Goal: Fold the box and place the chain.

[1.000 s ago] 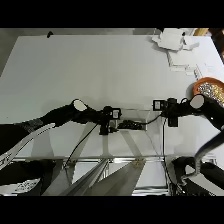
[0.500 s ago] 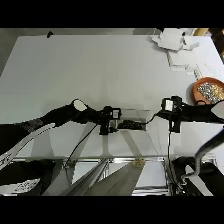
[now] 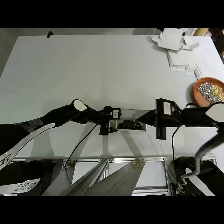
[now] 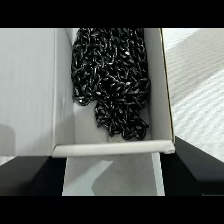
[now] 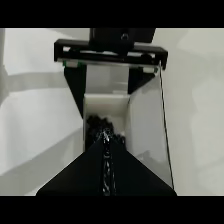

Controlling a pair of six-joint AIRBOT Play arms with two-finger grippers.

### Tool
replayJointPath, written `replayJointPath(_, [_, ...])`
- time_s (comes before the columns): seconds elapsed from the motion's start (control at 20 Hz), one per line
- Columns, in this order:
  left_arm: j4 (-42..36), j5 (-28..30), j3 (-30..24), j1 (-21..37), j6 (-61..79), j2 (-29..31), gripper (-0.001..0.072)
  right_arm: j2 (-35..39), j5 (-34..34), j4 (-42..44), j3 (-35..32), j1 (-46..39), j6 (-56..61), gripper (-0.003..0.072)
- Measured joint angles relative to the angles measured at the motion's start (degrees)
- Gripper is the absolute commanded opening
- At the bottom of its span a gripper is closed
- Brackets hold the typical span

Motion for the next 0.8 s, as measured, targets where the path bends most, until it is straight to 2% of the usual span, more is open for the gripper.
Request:
replayJointPath(0.05, [0.0,0.0,0.0,0.0,0.0,0.0,0.0254,-1.5,-1.8,0.5,0.0,1.4,0.2,0.0067])
replayJointPath(0.15, [0.0,0.0,0.0,0.0,0.0,0.0,0.0254,-5.2,-4.7,0.9,0.0,3.6,1.5,0.0084])
replayJointPath(0.25, [0.0,0.0,0.0,0.0,0.0,0.0,0.0254,-8.6,-6.6,1.2,0.0,4.9,2.8,0.0200])
replayJointPath(0.35, [0.0,0.0,0.0,0.0,0.0,0.0,0.0254,-10.6,-8.1,1.1,0.3,5.6,4.0,0.0205])
replayJointPath(0.45, [0.0,0.0,0.0,0.0,0.0,0.0,0.0254,-11.4,-7.4,-0.9,2.7,6.0,7.9,0.0185])
replayJointPath(0.5, [0.0,0.0,0.0,0.0,0.0,0.0,0.0254,-11.7,-6.0,-3.2,5.1,6.1,10.9,0.0151])
replayJointPath(0.55, [0.0,0.0,0.0,0.0,0.0,0.0,0.0254,-11.9,-4.5,-5.9,7.9,6.2,14.1,0.0150])
replayJointPath(0.6, [0.0,0.0,0.0,0.0,0.0,0.0,0.0254,-12.0,-2.6,-9.2,11.0,6.3,17.4,0.0111])
replayJointPath(0.65, [0.0,0.0,0.0,0.0,0.0,0.0,0.0254,-12.1,-1.0,-12.8,14.3,6.3,20.7,0.0020])
replayJointPath(0.8, [0.0,0.0,0.0,0.0,0.0,0.0,0.0254,-12.7,-0.1,-20.2,21.3,6.4,27.8,0.0018])
